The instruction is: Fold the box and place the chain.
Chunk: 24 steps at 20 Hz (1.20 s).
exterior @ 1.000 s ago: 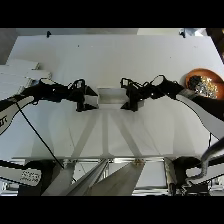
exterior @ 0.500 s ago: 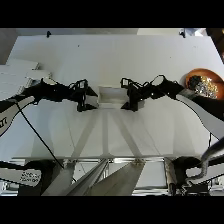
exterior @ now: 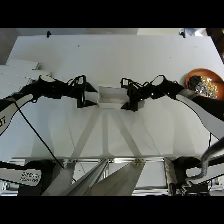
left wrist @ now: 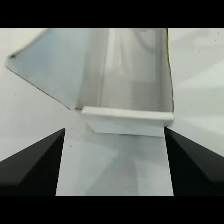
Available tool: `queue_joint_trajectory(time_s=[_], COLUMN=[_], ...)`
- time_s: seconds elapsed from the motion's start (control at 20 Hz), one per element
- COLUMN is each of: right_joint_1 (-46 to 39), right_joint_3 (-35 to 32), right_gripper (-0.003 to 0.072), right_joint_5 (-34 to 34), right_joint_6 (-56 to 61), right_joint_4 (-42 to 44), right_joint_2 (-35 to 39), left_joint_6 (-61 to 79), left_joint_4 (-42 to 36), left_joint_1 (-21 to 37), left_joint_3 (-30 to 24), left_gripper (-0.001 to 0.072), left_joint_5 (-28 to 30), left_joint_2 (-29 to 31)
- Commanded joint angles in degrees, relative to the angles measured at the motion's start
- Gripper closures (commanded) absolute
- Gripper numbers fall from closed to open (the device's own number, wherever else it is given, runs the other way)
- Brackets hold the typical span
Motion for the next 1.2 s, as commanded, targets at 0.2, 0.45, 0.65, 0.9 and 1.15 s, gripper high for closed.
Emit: queue_joint_trajectory(time_s=[0.2, 0.45, 0.65, 0.9, 1.15], right_joint_1=[0.00, 0.00, 0.00, 0.00, 0.00], right_joint_3=[0.00, 0.00, 0.00, 0.00, 0.00], right_gripper=[0.0213, 0.0213, 0.0213, 0.0213, 0.0213], right_joint_5=[0.00, 0.00, 0.00, 0.00, 0.00], right_joint_6=[0.00, 0.00, 0.00, 0.00, 0.00], right_joint_4=[0.00, 0.00, 0.00, 0.00, 0.00], right_joint_2=[0.02, 0.04, 0.02, 0.02, 0.02], left_joint_6=[-0.07, 0.24, 0.90, 0.55, -0.48], left_joint_4=[1.03, 3.67, 0.17, 0.50, 7.28], left_joint_1=[-0.13, -0.24, -0.42, -2.89, -2.69], left_joint_3=[2.82, 2.82, 2.82, 2.82, 2.82], left_gripper=[0.0003, 0.0004, 0.0003, 0.0003, 0.0004], left_joint_5=[-5.70, -6.51, -6.12, -2.78, -2.91], left_joint_2=[-2.54, -2.73, -2.75, -4.42, -2.99])
